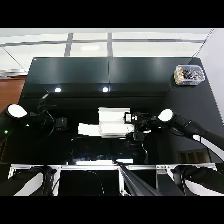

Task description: Fold the box and place the chain.

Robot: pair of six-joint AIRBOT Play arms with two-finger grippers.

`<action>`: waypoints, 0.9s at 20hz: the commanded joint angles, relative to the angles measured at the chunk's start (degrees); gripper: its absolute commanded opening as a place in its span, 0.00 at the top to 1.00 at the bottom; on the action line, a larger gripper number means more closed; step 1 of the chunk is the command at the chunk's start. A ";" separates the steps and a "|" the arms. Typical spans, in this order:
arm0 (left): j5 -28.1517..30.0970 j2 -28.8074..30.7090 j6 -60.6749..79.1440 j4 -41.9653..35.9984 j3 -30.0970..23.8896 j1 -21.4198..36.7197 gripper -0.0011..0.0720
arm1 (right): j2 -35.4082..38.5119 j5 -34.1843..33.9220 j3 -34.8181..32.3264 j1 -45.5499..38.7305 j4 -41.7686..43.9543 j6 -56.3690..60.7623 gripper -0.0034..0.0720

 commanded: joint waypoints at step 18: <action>-6.71 -15.13 16.24 -24.28 8.83 -11.41 0.02 | -0.02 0.02 -0.02 -0.02 0.02 0.02 0.40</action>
